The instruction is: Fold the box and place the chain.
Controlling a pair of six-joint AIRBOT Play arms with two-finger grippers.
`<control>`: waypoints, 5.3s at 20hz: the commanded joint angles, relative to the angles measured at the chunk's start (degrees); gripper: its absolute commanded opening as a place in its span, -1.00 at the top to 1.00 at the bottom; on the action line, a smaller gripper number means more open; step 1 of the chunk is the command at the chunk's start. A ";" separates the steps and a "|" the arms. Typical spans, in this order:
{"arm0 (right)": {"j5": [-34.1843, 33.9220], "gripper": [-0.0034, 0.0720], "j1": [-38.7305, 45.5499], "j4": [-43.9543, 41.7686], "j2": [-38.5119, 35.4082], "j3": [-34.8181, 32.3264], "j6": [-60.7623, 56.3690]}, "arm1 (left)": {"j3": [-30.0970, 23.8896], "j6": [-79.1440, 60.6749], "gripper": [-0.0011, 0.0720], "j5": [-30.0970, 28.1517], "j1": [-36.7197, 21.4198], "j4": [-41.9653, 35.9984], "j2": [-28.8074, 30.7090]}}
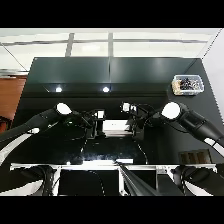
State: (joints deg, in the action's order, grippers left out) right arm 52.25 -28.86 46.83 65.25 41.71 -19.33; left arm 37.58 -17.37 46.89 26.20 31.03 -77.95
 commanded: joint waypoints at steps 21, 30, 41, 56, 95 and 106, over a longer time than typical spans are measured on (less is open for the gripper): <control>0.11 0.91 6.10 -35.41 -0.92 -8.00 -33.55 | 0.04 0.02 -0.10 -0.02 0.00 0.00 -0.02; -4.85 0.90 5.97 -27.76 6.03 -8.00 -35.34 | 0.04 0.02 -0.10 -0.02 0.00 0.00 -0.02; -0.35 0.89 7.54 -25.29 5.27 -5.64 -34.18 | 0.04 0.02 -0.10 -0.02 0.00 0.00 -0.02; 4.44 0.89 17.66 46.45 -9.92 9.07 -76.04 | 0.04 0.00 -0.10 -0.02 0.00 -0.02 -0.02; 8.35 0.88 17.66 44.68 -10.82 8.98 -78.71 | 19.47 25.92 -0.99 8.90 10.01 4.59 -7.50; 7.65 0.88 17.66 43.98 -10.82 8.98 -78.79 | 19.45 26.23 -0.99 4.42 14.51 16.44 -8.46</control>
State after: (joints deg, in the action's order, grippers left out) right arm 59.96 -11.22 90.89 54.48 50.68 -98.10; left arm 56.99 8.60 53.71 39.38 44.12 -85.89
